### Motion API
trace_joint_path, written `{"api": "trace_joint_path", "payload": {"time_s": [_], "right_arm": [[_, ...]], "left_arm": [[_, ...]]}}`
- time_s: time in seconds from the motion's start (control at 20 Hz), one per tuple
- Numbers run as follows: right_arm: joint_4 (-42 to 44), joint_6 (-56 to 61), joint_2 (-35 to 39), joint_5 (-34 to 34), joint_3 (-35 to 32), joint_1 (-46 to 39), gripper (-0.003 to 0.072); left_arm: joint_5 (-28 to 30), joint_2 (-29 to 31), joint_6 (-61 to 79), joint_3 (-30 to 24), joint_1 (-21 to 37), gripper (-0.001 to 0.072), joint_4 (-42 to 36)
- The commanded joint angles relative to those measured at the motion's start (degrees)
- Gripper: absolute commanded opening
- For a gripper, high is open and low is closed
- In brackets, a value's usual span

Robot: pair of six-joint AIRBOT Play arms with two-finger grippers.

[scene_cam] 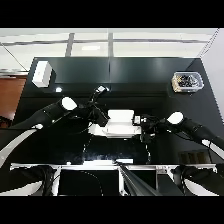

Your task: Fold the box and place the chain.

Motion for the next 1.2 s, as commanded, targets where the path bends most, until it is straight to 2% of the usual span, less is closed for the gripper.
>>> {"api": "trace_joint_path", "payload": {"time_s": [0.0, 0.15, 0.3, 0.35, 0.4, 0.5, 0.55, 0.6, 0.65, 0.7, 0.85, 1.0, 1.15], "right_arm": [[0.0, 0.0, 0.0, 0.0, 0.0, 0.0, 0.0487], [0.0, 0.0, 0.0, 0.0, 0.0, 0.0, 0.0487], [0.0, 0.0, 0.0, 0.0, 0.0, 0.0, 0.0487], [0.0, 0.0, 0.0, 0.0, 0.0, 0.0, 0.0487], [0.0, 0.0, 0.0, 0.0, 0.0, 0.0, 0.0487], [0.0, 0.0, 0.0, 0.0, 0.0, 0.0, 0.0488], [0.0, 0.0, 0.0, 0.0, 0.0, 0.0, 0.0488], [0.0, 0.0, 0.0, 0.0, 0.0, 0.0, 0.0488], [0.0, 0.0, 0.0, 0.0, 0.0, 0.0, 0.0488], [0.0, 0.0, 0.0, 0.0, 0.0, 0.0, 0.0488], [0.0, 0.0, 0.0, 0.0, 0.0, 0.0, 0.0488], [0.0, 0.0, 0.0, 0.0, 0.0, 0.0, 0.0488], [0.0, 0.0, 0.0, 0.0, 0.0, 0.0, 0.0488]], "left_arm": [[-1.3, -0.4, -2.3, 3.0, 0.7, 0.0028, 4.5], [-12.5, 1.9, -4.0, 6.6, 4.9, 0.0028, 7.6], [-18.4, 8.6, -8.8, 6.3, 10.7, 0.0028, 16.2], [-20.2, 11.0, -7.6, 5.5, 12.9, 0.0029, 16.6], [-21.7, 13.2, -4.4, 4.3, 15.4, 0.0029, 14.5], [-25.1, 15.9, 5.0, 0.3, 19.1, 0.0031, 2.4], [-27.9, 16.0, 11.4, -1.9, 19.4, 0.0065, -3.4], [-29.0, 15.9, 17.7, -4.2, 18.4, 0.0275, -5.7], [-27.2, 15.9, 23.2, -6.3, 16.6, 0.0550, -5.1], [-23.7, 15.8, 27.2, -8.2, 14.4, 0.0716, -2.7], [-12.2, 15.6, 34.3, -10.6, 8.0, 0.0715, 6.3], [-3.3, 14.3, 37.7, -10.6, 2.8, 0.0711, 7.0], [-1.8, 11.6, 37.9, -10.6, -0.4, 0.0711, 7.0]]}}
